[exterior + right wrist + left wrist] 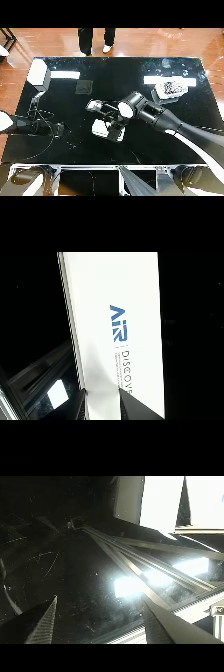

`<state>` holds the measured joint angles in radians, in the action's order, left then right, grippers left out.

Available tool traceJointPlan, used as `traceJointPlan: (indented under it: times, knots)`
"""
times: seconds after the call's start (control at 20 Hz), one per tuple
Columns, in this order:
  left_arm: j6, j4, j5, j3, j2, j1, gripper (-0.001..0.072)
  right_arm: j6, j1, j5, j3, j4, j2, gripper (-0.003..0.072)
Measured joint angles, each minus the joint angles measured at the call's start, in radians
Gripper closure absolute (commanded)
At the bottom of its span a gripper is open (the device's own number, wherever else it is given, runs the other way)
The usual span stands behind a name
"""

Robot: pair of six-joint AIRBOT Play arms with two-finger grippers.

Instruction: Fold the box and place the chain.

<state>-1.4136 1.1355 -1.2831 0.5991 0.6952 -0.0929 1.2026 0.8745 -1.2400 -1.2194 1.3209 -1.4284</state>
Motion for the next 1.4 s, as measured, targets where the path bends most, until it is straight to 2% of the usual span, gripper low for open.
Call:
traceJointPlan:
  times: [0.5,0.55,0.6,0.65,0.85,1.05,1.1,1.2,1.25,1.3,1.4]
  knots:
    - [0.000,0.000,0.000,0.000,0.000,0.000,0.0088,-0.001,0.000,-0.013,0.000,-0.018,-0.011,0.0447]
    - [0.000,0.000,0.000,0.000,0.000,0.000,0.0087,-0.001,0.000,-0.015,0.000,-0.020,-0.011,0.0394]
    - [0.000,0.000,0.000,0.000,0.000,0.000,0.0088,0.000,0.000,-0.017,0.000,-0.023,-0.011,0.0301]
    - [0.000,0.000,0.000,0.000,0.000,0.000,0.0088,0.005,-0.001,-0.017,0.000,-0.026,-0.009,0.0283]
    - [0.006,0.000,0.000,0.000,0.000,0.000,0.0087,0.057,-0.014,-0.015,0.001,-0.027,0.030,0.0283]
    - [0.024,0.000,0.000,0.000,0.000,0.000,0.0087,0.147,-0.061,-0.035,0.001,-0.030,0.130,0.0287]
    - [0.028,0.000,0.000,0.000,0.000,0.000,0.0087,0.181,-0.080,-0.055,0.006,-0.030,0.162,0.0339]
    - [0.036,0.000,0.002,0.000,0.000,0.000,0.0087,0.266,-0.124,-0.088,0.060,-0.029,0.242,0.0596]
    - [0.039,0.000,0.008,0.000,0.000,0.000,0.0087,0.314,-0.142,-0.088,0.121,-0.031,0.295,0.0665]
    - [0.042,0.000,0.013,0.000,0.000,0.000,0.0087,0.364,-0.156,-0.074,0.191,-0.043,0.346,0.0665]
    - [0.045,0.000,0.019,0.000,0.000,0.000,0.0087,0.476,-0.171,0.054,0.369,-0.128,0.449,0.0665]
